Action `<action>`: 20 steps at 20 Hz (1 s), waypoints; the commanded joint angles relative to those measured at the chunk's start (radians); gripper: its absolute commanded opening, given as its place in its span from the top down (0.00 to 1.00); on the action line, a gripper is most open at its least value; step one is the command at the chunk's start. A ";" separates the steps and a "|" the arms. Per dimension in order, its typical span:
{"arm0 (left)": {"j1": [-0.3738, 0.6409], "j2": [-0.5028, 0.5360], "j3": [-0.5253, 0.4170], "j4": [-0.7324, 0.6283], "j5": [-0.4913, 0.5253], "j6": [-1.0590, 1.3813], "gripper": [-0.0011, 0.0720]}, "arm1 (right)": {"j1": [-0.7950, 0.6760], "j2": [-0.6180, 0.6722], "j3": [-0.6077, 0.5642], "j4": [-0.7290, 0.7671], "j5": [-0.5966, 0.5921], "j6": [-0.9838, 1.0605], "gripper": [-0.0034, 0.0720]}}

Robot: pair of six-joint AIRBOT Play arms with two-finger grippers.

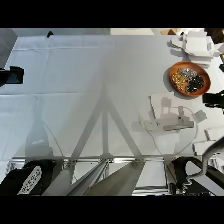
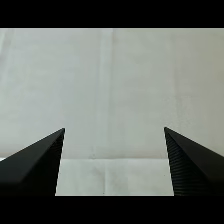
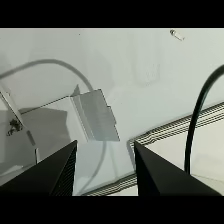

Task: Fold the box and place the chain.

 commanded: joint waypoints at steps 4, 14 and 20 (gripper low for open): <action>0.000 0.001 0.001 0.000 0.000 0.000 0.03 | -0.253 -0.166 0.043 0.095 0.077 -0.150 0.41; 0.000 0.001 0.001 0.000 0.000 0.000 0.03 | -0.308 -0.337 0.095 0.280 0.080 -0.353 0.41; 0.000 0.001 0.001 0.000 0.000 0.000 0.03 | -0.308 -0.372 0.122 0.381 0.103 -0.377 0.47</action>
